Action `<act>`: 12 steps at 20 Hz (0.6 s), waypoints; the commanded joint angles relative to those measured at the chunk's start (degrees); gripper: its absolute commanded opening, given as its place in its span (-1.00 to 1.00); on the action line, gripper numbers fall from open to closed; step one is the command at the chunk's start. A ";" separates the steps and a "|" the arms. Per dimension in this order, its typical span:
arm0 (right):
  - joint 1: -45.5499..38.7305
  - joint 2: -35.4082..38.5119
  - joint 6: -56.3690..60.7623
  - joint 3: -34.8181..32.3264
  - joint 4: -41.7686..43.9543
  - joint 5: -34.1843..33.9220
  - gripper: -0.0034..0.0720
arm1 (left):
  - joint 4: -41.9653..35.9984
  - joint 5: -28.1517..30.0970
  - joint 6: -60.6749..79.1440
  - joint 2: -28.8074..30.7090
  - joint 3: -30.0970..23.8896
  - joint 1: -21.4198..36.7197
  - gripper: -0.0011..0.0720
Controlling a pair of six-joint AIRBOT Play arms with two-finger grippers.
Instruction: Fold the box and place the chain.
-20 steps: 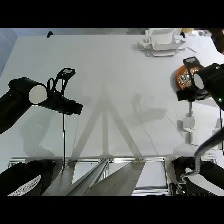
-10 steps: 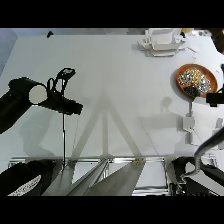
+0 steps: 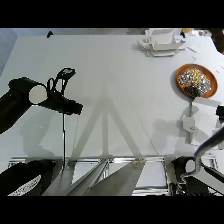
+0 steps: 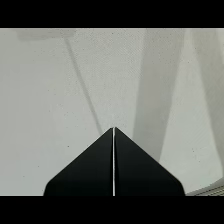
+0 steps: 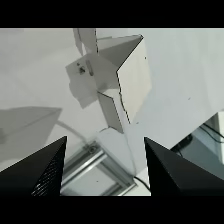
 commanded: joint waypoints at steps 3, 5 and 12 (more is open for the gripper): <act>-0.81 -5.55 0.61 -1.20 -5.22 -1.68 0.19 | 0.00 0.02 0.02 -0.04 0.00 0.00 -0.94; -0.81 -7.96 0.61 -1.20 -5.51 -2.73 0.17 | 0.00 0.02 0.02 -0.04 0.00 0.00 -0.94; -5.64 -12.61 1.79 -1.20 -12.33 -4.87 0.13 | 0.00 0.02 0.02 -0.04 0.00 0.00 -0.94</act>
